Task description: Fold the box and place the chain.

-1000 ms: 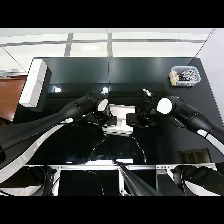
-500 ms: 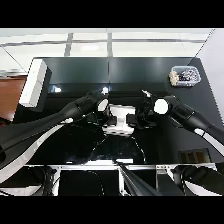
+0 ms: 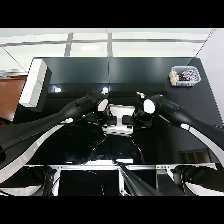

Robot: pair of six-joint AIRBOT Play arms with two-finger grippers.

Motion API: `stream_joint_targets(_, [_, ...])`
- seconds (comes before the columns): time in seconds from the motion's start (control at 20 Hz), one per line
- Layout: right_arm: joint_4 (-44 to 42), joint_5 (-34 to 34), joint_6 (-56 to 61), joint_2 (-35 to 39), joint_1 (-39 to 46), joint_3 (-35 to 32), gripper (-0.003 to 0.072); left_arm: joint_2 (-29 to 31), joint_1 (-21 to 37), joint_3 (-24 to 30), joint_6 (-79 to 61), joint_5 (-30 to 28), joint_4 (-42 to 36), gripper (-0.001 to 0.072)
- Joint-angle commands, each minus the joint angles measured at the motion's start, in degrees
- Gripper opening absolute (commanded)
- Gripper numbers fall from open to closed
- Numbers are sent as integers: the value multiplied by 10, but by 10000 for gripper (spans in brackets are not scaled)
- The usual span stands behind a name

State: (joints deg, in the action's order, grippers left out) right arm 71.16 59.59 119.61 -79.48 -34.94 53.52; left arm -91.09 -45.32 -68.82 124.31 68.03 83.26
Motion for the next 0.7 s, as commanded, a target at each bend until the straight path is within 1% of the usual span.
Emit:
stream_joint_targets(0.0, [64, 26, 48, -24, -23, 24, 358, 0, 0, -1, 0, 0, 0, 28])
stream_joint_targets(0.1, [97, 38, 88, -24, -31, 34, 358, 0, 0, -1, 0, 1, 0, 28])
stream_joint_targets(0.3, [97, 59, 118, -25, -31, 36, 358, 0, 0, -1, 0, 2, 0, 28])
stream_joint_targets(0.55, [101, 42, 129, -29, -39, 36, 357, 0, 0, -1, 0, 2, 0, 28])
stream_joint_targets(0.6, [101, 43, 132, -30, -40, 36, 271, 0, 0, -1, 0, 2, 0, 28])
stream_joint_targets(0.65, [100, 45, 130, -31, -41, 36, 86, 0, 0, -1, 0, 2, 0, 28])
